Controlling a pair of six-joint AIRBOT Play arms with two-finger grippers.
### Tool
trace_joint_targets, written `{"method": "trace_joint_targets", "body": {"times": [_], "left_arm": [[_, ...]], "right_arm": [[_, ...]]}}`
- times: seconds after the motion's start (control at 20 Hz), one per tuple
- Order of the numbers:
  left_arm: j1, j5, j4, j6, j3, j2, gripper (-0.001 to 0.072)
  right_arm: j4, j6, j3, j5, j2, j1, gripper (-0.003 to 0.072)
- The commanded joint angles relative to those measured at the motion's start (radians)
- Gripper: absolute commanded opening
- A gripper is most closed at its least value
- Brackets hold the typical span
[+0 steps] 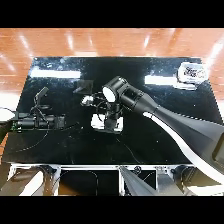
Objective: Fold the box and place the chain.
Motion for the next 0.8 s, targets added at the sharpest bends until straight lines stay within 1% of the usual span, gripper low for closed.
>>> {"method": "trace_joint_targets", "body": {"times": [0.0,0.15,0.25,0.3,0.35,0.4,0.45,0.5,0.55,0.6,0.65,0.7,0.75], "left_arm": [[0.001,0.001,0.000,0.000,0.001,0.000,0.0621],[0.001,0.001,0.000,0.000,0.001,0.000,0.0620],[0.001,0.001,0.000,0.000,0.001,0.000,0.0620],[0.001,0.001,0.000,0.000,0.001,0.000,0.0621],[0.001,0.001,0.000,0.000,0.001,0.000,0.0621],[0.001,0.003,-0.001,0.000,0.001,0.000,0.0621],[0.001,0.004,-0.001,0.000,0.001,0.000,0.0621],[0.001,0.006,-0.002,0.000,0.001,0.000,0.0621],[0.001,0.011,-0.005,0.000,0.001,0.000,0.0621],[0.001,0.016,-0.021,-0.003,0.001,0.000,0.0620],[0.001,0.019,-0.050,-0.004,0.001,0.000,0.0620],[-0.002,0.028,-0.079,-0.003,0.001,0.000,0.0620],[-0.008,0.048,-0.088,-0.003,0.001,0.000,0.0621]], "right_arm": [[-0.025,0.012,0.001,0.000,0.020,0.000,0.0426],[-0.025,0.017,0.003,0.000,0.035,0.000,0.0426],[-0.023,0.062,0.005,-0.021,0.055,-0.007,0.0423],[-0.018,0.116,0.005,-0.051,0.075,-0.017,0.0256],[0.018,0.184,0.005,-0.084,0.104,-0.037,0.0084],[0.090,0.264,0.003,-0.124,0.140,-0.063,0.0030],[0.148,0.337,-0.018,-0.179,0.185,-0.082,0.0035],[0.167,0.433,-0.075,-0.274,0.251,-0.090,0.0035],[0.146,0.593,-0.186,-0.421,0.340,-0.091,0.0035],[0.137,0.785,-0.321,-0.570,0.427,-0.091,0.0035],[0.164,0.997,-0.476,-0.719,0.510,-0.090,0.0035],[0.204,1.160,-0.607,-0.848,0.564,-0.085,0.0036],[0.277,1.231,-0.716,-0.967,0.593,-0.075,0.0036]]}}
